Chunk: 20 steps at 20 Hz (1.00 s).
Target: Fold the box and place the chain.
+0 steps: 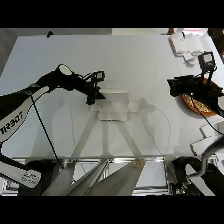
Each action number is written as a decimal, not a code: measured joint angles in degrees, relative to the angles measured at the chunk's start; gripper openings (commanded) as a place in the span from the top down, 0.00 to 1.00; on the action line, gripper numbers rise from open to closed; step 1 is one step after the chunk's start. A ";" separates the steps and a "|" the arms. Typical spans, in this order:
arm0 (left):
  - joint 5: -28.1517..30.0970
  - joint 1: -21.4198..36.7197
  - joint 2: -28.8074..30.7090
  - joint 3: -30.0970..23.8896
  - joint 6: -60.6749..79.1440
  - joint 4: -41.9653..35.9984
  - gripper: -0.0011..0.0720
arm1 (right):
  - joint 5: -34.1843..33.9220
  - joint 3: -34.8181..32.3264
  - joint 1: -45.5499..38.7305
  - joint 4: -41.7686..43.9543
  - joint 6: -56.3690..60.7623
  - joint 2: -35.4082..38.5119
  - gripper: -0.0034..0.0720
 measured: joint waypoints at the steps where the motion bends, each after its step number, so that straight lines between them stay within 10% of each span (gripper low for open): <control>1: 0.00 0.00 0.00 -0.02 0.04 0.02 0.97 | -0.02 0.00 0.00 0.02 0.00 0.00 0.51; 18: 0.02 0.00 0.00 -0.02 0.17 0.04 0.97 | 1.99 0.46 0.00 4.61 -1.36 0.04 0.50; 20: 0.02 0.00 0.00 0.00 0.15 0.04 0.97 | 6.40 1.11 0.07 6.21 -5.57 0.07 0.32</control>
